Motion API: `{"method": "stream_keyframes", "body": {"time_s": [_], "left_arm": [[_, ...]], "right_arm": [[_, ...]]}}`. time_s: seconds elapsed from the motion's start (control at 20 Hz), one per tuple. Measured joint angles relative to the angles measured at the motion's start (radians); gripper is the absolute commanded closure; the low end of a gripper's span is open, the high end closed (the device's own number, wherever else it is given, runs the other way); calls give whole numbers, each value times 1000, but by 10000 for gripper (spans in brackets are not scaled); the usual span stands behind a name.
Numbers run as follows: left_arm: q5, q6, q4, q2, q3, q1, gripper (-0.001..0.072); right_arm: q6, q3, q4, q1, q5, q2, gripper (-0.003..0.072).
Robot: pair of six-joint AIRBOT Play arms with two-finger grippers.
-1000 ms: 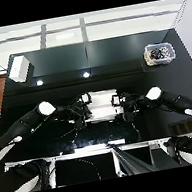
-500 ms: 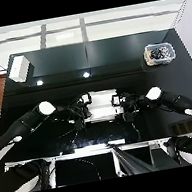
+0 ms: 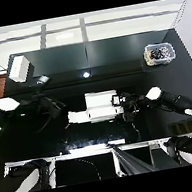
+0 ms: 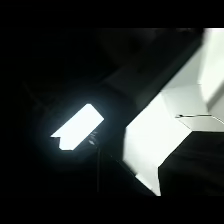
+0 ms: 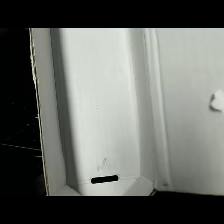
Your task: Fold the box and place the chain.
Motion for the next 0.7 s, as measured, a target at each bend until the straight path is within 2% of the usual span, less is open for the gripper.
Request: {"method": "stream_keyframes", "body": {"time_s": [0.15,0.3,0.5,0.7], "left_arm": [[-78,-189,6,3,-16,176,683],[-105,-430,11,-29,-72,266,683],[-139,-549,-43,-135,-146,238,683],[-100,-549,-148,-240,-160,105,683]], "right_arm": [[0,0,0,0,0,0,254],[0,0,0,0,0,0,255],[0,0,0,0,0,0,254],[0,0,0,0,1,0,255]]}}
